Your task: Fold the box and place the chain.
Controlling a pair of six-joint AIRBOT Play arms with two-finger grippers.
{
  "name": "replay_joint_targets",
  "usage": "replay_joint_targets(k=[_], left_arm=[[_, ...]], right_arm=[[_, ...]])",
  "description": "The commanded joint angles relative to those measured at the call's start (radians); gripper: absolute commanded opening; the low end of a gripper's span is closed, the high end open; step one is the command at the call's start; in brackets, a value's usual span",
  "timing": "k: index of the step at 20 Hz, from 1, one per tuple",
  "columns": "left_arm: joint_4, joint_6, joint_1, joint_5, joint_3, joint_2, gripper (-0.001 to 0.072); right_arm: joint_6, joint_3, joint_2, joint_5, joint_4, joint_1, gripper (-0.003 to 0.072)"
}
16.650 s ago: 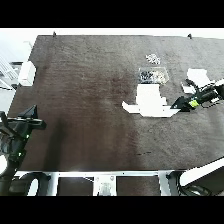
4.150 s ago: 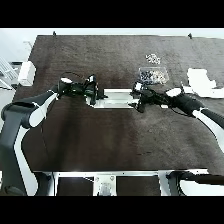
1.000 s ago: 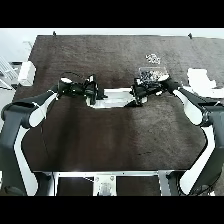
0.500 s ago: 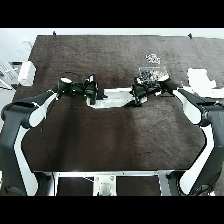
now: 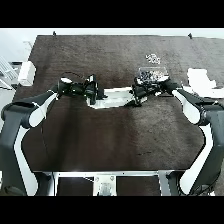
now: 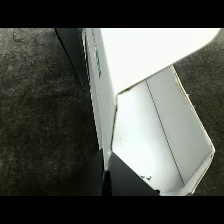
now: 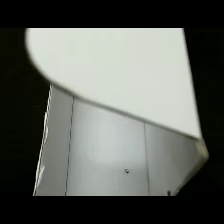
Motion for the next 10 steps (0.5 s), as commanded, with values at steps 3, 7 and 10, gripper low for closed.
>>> replay_joint_targets(k=[3, 7, 10], left_arm=[[0.000, 0.000, 0.000, 0.000, 0.000, 0.000, 0.0022], [0.000, 0.000, 0.000, 0.000, 0.000, 0.000, 0.0022], [0.000, 0.000, 0.000, 0.000, 0.000, 0.000, 0.0022]], right_arm=[[0.025, 0.001, -0.004, -0.008, -0.001, 0.000, 0.0648], [0.026, 0.001, -0.005, -0.007, 0.000, -0.002, 0.0647], [0.044, 0.001, -0.005, -0.008, 0.000, -0.002, 0.0629]])
